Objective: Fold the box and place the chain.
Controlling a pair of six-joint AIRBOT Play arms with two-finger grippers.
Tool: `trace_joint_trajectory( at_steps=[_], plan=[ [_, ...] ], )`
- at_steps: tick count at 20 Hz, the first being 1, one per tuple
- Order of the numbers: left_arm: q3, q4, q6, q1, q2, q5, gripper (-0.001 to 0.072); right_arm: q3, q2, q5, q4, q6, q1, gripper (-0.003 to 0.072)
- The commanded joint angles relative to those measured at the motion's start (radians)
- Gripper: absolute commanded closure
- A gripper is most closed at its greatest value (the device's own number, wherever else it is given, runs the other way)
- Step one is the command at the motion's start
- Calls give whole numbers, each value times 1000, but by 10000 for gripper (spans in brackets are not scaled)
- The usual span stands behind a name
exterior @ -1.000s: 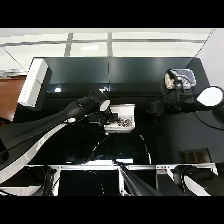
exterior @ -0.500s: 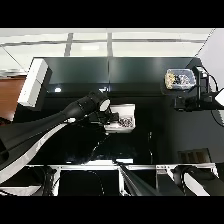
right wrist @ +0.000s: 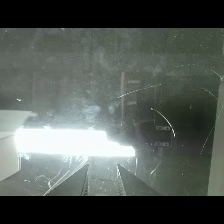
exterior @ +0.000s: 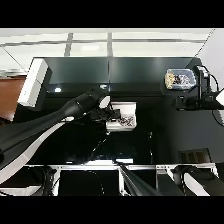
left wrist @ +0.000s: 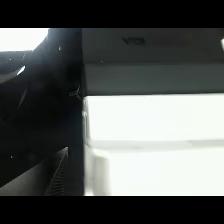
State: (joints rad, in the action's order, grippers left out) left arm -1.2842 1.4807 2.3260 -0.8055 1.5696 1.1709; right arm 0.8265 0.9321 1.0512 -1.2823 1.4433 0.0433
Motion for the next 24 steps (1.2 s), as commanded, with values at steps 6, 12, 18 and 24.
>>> trace_joint_trajectory(
  at_steps=[6, 12, 18, 24],
  plan=[
    [142, 169, -232, 42, -333, 64, 238, -30, -1, 11, 11, -1, 0, 482],
    [513, -591, -1059, 439, -531, -118, 238, -100, -1, 6, 72, -8, -5, 482],
    [644, -699, -2059, 436, -423, -285, -7, -127, -1, -9, 78, -13, -86, 482],
    [617, -803, -2466, 397, -299, -442, -3, -127, -1, -5, 77, 39, -108, 482]
  ],
)
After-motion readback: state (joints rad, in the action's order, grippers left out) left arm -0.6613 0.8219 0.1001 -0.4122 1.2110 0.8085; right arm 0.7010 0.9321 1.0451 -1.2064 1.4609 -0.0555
